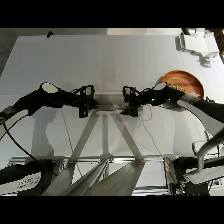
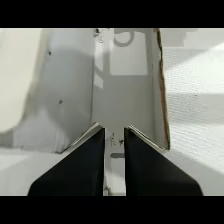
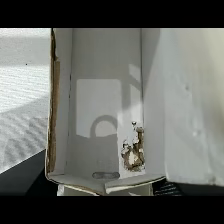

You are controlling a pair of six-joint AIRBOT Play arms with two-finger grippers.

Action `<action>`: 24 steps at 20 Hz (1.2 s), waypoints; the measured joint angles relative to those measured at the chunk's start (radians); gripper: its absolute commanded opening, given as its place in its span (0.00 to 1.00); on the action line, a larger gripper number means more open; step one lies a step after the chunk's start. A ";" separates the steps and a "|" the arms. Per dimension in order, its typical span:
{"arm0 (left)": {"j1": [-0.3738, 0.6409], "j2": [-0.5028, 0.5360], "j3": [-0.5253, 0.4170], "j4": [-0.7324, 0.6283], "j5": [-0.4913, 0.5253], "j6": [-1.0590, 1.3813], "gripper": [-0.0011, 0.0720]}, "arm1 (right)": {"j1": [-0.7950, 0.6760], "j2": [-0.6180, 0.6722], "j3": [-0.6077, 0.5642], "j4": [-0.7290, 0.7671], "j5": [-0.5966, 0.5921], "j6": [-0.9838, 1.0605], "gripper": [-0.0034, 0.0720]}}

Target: Fold the box and place the chain.

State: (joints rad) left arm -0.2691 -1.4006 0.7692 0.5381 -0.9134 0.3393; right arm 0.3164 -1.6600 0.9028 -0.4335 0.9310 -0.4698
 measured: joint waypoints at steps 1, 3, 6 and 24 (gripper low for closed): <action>0.006 0.008 0.000 0.001 -0.002 -0.016 0.20 | 0.000 0.000 0.000 0.000 0.000 0.000 0.73; 0.028 0.031 0.000 0.002 -0.011 -0.058 0.20 | 0.000 0.000 0.000 0.000 0.000 0.000 0.73; 0.082 0.072 0.000 0.005 -0.042 -0.134 0.20 | 0.000 0.000 0.000 -0.001 0.000 0.000 0.73; 0.256 0.124 -0.001 0.362 -0.122 -1.198 0.03 | 0.000 0.000 0.000 -0.001 0.000 0.000 0.73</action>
